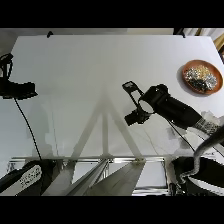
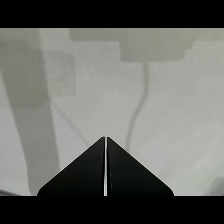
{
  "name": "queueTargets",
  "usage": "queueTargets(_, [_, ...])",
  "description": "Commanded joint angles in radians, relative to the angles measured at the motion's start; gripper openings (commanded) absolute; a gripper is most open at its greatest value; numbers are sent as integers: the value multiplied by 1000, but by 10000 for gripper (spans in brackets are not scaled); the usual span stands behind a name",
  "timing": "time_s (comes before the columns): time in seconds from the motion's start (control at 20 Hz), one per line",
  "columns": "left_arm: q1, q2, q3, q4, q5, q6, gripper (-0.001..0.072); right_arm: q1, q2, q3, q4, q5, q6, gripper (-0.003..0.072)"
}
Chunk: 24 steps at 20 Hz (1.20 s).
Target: Fold the box and place the chain.
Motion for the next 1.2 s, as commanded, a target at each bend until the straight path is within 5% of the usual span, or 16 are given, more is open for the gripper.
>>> queueTargets(0.0, [1,1,0,0,0,0,11,0,1,6,-29,-15,-3,5])
queueTargets(0.25, [1,1,0,0,0,0,11,-185,51,111,-188,151,-34,3])
queueTargets(0.45, [1,1,0,0,0,0,11,-536,83,122,-314,326,-211,5])
queueTargets(0.6, [1,1,0,0,0,0,11,-821,83,122,-377,297,-304,22])
queueTargets(0.7, [1,1,0,0,0,0,11,-981,83,122,-379,235,-439,136])
queueTargets(0.8, [1,1,0,0,0,0,11,-1105,83,122,-406,189,-530,626])
queueTargets(0.95, [1,1,0,0,0,0,11,-1247,81,122,-391,83,-618,630])
queueTargets(1.15, [1,1,0,0,0,0,11,-1342,43,122,-364,78,-789,542])
